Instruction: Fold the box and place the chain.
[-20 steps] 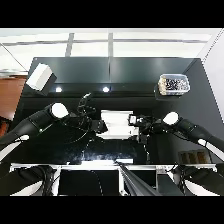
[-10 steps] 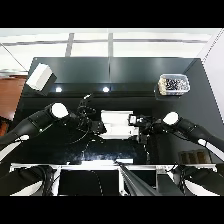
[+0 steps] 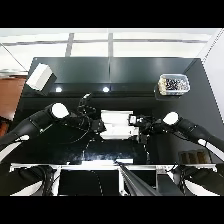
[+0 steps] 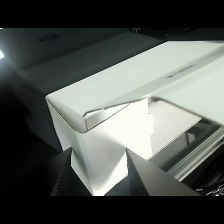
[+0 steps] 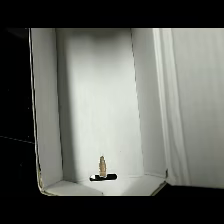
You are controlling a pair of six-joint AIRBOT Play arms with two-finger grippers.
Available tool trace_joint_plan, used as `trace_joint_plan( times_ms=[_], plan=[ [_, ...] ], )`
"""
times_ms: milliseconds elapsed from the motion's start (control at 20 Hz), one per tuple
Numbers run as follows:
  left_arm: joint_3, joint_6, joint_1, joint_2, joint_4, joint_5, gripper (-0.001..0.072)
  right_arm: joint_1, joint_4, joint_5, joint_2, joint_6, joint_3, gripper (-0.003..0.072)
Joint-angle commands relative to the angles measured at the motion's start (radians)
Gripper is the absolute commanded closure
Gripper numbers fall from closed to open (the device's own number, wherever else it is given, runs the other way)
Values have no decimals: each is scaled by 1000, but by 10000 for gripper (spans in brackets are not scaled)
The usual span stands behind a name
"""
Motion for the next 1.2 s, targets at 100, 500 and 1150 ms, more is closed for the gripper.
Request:
trace_joint_plan(
  times_ms=[100,500,1150],
  plan=[
    [1,-44,-53,1,37,60,312,0,0,0,0,0,0,544],
    [1,-85,-77,0,98,87,310,0,0,0,0,0,0,544],
    [101,-608,-259,-63,570,72,320,0,0,0,0,0,0,544]
  ],
)
